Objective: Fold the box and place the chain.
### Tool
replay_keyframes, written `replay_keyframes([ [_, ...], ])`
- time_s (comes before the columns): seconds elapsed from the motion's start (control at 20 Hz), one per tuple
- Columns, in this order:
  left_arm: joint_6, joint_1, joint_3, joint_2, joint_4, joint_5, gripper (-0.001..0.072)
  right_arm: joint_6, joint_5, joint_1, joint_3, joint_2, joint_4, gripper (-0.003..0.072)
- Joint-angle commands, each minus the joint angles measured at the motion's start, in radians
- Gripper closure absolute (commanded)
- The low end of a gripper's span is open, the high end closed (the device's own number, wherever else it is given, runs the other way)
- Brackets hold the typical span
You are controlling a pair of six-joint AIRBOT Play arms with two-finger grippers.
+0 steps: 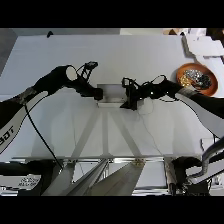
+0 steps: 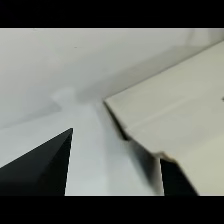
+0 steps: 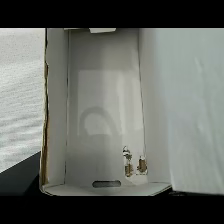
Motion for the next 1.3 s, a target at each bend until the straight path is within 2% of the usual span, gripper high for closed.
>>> replay_keyframes([
  [0.0, -0.18, -0.028, 0.047, -0.02, 0.205, -0.048, 0.0138, 0.0, 0.0, 0.0, 0.0, 0.0, 0.0, 0.0172],
  [0.1, -0.209, -0.036, 0.067, -0.021, 0.245, -0.073, 0.0155, 0.0, 0.0, 0.0, 0.0, 0.0, 0.0, 0.0172],
  [0.75, -0.533, -0.11, 0.082, -0.044, 0.23, -0.066, 0.0161, 0.0, 0.0, 0.0, 0.0, 0.0, 0.0, 0.0172],
  [0.85, -0.533, -0.125, 0.082, -0.061, 0.23, -0.066, 0.0292, 0.0, 0.0, 0.0, 0.0, 0.0, 0.0, 0.0172],
  [0.95, -0.532, -0.137, 0.082, -0.074, 0.232, -0.066, 0.03, 0.0, 0.0, 0.0, 0.0, 0.0, 0.0, 0.0172],
  [1.05, -0.533, -0.138, 0.082, -0.079, 0.231, -0.068, 0.0381, 0.0, 0.0, 0.0, 0.0, 0.0, 0.0, 0.0172],
  [1.2, -0.533, -0.137, 0.082, -0.082, 0.231, -0.068, 0.0389, 0.0, 0.0, 0.0, 0.0, 0.0, 0.0, 0.0172],
  [1.25, -0.533, -0.137, 0.082, -0.081, 0.231, -0.064, 0.0423, 0.0, 0.0, 0.0, 0.0, 0.0, 0.0, 0.0172],
])
